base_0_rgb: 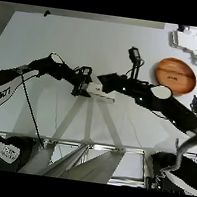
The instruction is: Fold the box and place the chain.
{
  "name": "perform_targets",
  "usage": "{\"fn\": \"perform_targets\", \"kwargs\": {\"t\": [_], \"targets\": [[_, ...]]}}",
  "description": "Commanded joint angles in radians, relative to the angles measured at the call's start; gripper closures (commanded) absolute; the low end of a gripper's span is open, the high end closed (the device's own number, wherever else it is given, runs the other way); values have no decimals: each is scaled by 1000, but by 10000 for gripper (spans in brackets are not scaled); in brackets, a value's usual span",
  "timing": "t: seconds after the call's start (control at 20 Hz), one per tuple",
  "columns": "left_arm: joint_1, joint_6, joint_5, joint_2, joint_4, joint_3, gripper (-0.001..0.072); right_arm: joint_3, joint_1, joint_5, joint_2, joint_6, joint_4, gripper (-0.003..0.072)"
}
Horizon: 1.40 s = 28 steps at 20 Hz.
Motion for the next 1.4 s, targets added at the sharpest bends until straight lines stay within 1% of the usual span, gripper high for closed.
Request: {"fn": "perform_targets", "kwargs": {"t": [0.0,0.15,0.25,0.3,0.35,0.4,0.45,0.5,0.6,0.65,0.7,0.75,0.8,0.85,0.9,0.95,1.0,1.1,1.15,1.25,1.35], "targets": [[1,0,0,1,0,0,450,1,0,-184,143,3,-175,679],[1,0,0,1,0,0,450,1,0,-362,194,2,-283,679],[1,0,0,1,0,0,450,0,0,-478,197,-9,-315,679],[1,0,0,1,0,0,450,0,-6,-517,197,-26,-315,678],[1,0,0,1,0,0,450,0,-23,-529,197,-39,-315,678],[0,0,0,1,0,0,450,0,-56,-517,196,-39,-314,678],[0,0,0,1,0,0,450,0,-94,-486,196,-36,-314,678],[0,0,0,1,0,0,451,0,-134,-426,196,-36,-314,679],[0,0,0,1,-1,0,452,0,-222,-230,190,-31,-338,679],[0,0,0,1,-1,0,452,0,-257,-124,178,18,-412,679],[0,0,1,1,-2,0,453,0,-282,-34,158,137,-554,679],[0,-1,2,1,-3,0,454,0,-296,43,133,292,-738,679],[0,-5,2,1,-4,0,454,0,-306,124,104,474,-957,679],[0,-8,1,1,-4,0,473,0,-312,216,71,679,-1202,679],[0,-23,0,2,-4,0,584,0,-320,296,43,844,-1390,679],[1,-66,1,6,-5,0,704,0,-333,365,18,977,-1529,679],[1,-113,1,14,-8,0,700,0,-351,404,5,1056,-1591,678],[3,-291,2,51,-7,1,701,1,-388,422,3,1093,-1592,678],[6,-398,4,86,-6,1,702,0,-399,421,3,1092,-1590,678],[19,-534,37,183,8,1,703,0,-404,421,3,1092,-1590,678],[41,-564,105,304,25,1,703,0,-404,423,3,1092,-1589,678]]}}
